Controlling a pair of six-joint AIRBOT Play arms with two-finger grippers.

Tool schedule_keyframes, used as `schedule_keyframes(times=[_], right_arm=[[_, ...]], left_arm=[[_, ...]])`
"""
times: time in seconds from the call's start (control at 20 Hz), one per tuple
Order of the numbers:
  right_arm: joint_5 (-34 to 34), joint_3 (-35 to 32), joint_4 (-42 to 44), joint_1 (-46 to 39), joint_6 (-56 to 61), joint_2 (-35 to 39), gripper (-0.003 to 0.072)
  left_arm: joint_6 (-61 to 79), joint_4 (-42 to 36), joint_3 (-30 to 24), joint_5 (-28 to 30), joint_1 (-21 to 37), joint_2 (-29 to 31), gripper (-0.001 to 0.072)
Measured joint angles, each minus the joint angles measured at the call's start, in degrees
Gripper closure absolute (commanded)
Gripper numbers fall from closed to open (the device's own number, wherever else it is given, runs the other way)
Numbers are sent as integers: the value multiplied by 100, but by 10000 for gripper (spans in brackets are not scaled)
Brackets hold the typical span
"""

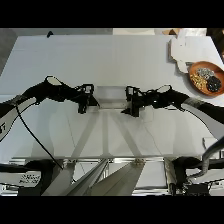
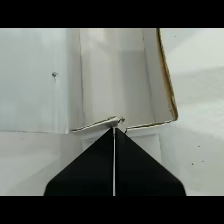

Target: Fold the box and place the chain.

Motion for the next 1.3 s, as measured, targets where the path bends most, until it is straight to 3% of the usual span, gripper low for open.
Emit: schedule_keyframes(times=[0.75,0.8,0.9,0.95,1.05,1.3], right_arm=[[-26,0,28,-2,17,0,170],[-31,0,28,-2,20,0,170],[-39,2,28,-2,20,0,171],[-39,2,26,-2,20,0,171],[-37,2,17,-2,17,0,171],[-37,2,15,-2,20,0,171]], left_arm=[[-4,-354,0,-369,0,-68,696],[-4,-407,0,-354,0,-81,667],[-22,-498,-2,-286,0,-96,533],[-26,-533,-2,-236,0,-103,512],[-44,-562,-2,-144,0,-107,352],[-201,-603,-2,26,-2,-109,374]])
